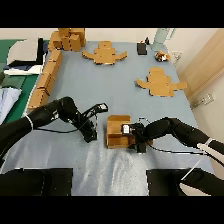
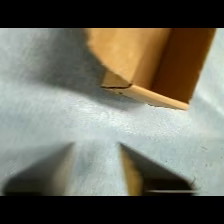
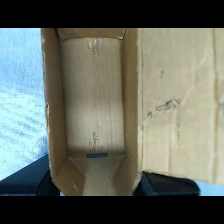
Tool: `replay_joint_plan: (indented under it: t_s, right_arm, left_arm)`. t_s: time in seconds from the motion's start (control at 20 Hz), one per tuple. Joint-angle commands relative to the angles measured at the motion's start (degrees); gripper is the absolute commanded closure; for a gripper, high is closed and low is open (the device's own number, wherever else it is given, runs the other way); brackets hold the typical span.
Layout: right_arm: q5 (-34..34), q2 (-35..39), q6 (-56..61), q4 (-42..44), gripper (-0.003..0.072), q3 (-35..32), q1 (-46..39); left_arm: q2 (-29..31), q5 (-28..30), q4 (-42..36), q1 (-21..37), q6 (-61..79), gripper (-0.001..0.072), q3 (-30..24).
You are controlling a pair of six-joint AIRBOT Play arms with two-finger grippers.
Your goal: Fold the box.
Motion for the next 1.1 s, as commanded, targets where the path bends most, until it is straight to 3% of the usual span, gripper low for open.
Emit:
replay_joint_plan:
  t_s: [0.0, 0.15, 0.2, 0.25, 0.5, 0.75, 1.05]
  right_arm:
    - [0.0, -0.02, 0.02, 0.02, 0.0289, 0.02, 0.0]
    - [-0.02, -0.02, 0.02, 0.0, 0.0289, 0.0, 0.0]
    - [0.0, 0.0, 0.02, 0.0, 0.0289, 0.02, 0.0]
    - [0.0, -0.02, 0.02, 0.0, 0.0288, 0.02, 0.0]
    - [0.0, 0.0, 0.02, -0.04, 0.0289, 0.0, 0.0]
    - [0.0, -0.02, 0.02, -0.04, 0.0288, 0.02, 0.0]
    - [0.0, 0.0, 0.02, -0.07, 0.0289, 0.02, 0.0]
  left_arm:
    - [0.98, 2.01, -4.94, -2.1, 12.17, 0.0105, -1.86]
    - [0.98, 5.27, -6.91, -2.73, 15.02, 0.0103, -1.88]
    - [1.07, 6.47, -6.84, -2.71, 16.06, 0.0014, -1.92]
    - [1.42, 8.26, -7.06, -2.84, 17.27, 0.0007, -2.38]
    - [8.09, 20.33, -9.2, -4.24, 18.38, 0.0006, -10.91]
    - [12.13, 20.68, -9.44, -5.95, 18.67, 0.0006, -14.73]
    - [7.1, 24.13, -10.91, -11.13, 19.3, 0.0006, -12.85]
